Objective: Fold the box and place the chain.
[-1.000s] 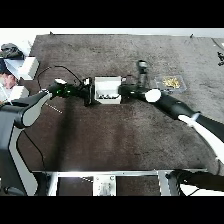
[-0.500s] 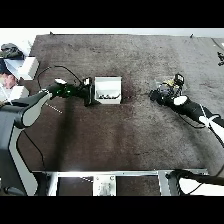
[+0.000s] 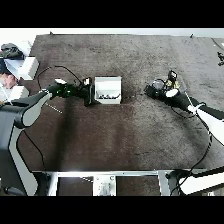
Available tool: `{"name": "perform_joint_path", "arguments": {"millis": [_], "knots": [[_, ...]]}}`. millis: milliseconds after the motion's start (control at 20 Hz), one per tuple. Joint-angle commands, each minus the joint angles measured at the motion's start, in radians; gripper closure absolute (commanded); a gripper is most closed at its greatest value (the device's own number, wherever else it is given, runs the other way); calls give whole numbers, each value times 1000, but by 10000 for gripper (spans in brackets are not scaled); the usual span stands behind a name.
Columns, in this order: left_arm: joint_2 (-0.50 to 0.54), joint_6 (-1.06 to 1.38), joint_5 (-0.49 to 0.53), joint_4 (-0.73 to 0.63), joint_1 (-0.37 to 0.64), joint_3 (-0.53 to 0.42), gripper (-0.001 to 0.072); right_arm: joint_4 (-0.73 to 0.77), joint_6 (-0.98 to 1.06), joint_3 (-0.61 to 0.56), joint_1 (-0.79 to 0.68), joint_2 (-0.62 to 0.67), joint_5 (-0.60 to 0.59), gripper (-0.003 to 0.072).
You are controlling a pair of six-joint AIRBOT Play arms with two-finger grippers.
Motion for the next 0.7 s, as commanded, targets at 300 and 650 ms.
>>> {"name": "perform_joint_path", "arguments": {"millis": [300, 650], "knots": [[0, 0, 0, 0, 0, 0, 536, 56, -60, 31, 179, 170, 79, 705], [0, 0, 0, 0, 0, 0, 536, 38, -94, 72, 451, 369, -10, 705]]}}
